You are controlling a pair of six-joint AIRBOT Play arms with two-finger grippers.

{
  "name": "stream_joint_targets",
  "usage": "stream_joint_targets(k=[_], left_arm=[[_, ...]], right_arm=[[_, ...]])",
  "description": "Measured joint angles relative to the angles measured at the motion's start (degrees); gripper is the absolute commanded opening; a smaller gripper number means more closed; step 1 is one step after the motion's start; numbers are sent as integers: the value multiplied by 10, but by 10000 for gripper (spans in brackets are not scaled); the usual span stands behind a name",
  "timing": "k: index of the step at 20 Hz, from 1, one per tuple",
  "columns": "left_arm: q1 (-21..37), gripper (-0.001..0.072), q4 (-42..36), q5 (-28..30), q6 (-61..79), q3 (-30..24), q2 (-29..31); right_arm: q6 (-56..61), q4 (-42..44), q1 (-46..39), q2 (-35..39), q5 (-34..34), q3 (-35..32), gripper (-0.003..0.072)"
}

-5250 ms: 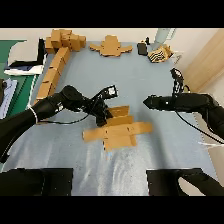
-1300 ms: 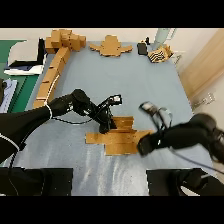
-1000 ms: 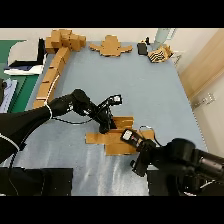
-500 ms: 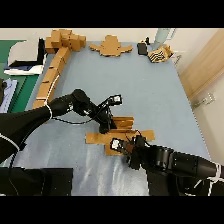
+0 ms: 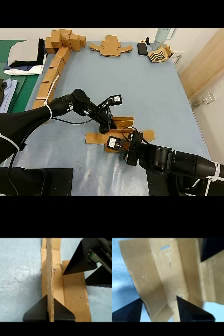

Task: Fold the box.

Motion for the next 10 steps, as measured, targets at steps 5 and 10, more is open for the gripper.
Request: stream_joint_targets(k=[5,10], left_arm=[[0,14,0,-1,0,0,0],[0,14,0,0,0,0,0]], right_arm=[[2,-14,-1,2,1,9,718],[1,15,-33,6,-2,10,718]])
